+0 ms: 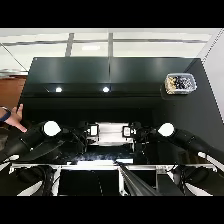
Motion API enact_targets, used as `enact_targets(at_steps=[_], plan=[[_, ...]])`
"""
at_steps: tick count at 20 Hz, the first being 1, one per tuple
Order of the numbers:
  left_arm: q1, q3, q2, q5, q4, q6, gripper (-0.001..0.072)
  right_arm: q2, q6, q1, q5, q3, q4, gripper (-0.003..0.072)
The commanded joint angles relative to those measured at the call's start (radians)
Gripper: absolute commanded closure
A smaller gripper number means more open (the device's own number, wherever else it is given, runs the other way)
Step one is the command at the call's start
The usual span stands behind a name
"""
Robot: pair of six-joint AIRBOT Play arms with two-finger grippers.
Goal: Fold the box and place the chain.
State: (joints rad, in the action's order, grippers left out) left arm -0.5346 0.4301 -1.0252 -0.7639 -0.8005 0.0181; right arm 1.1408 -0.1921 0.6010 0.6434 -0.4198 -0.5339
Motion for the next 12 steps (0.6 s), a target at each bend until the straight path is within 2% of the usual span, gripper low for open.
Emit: enact_targets(at_steps=[1,7,12], plan=[[-0.013,0.014,-0.008,0.031,-0.002,0.0,0.0471,0.001,0.0,0.0,0.0,0.0,0.0,0.0142],[-0.029,0.026,-0.018,0.004,0.026,0.0,0.0489,0.001,0.0,0.0,0.0,-0.001,0.0,0.0143],[-0.075,0.026,-0.039,0.035,0.055,0.001,0.0489,0.001,0.0,0.0,0.0,0.0,0.0,0.0142]])
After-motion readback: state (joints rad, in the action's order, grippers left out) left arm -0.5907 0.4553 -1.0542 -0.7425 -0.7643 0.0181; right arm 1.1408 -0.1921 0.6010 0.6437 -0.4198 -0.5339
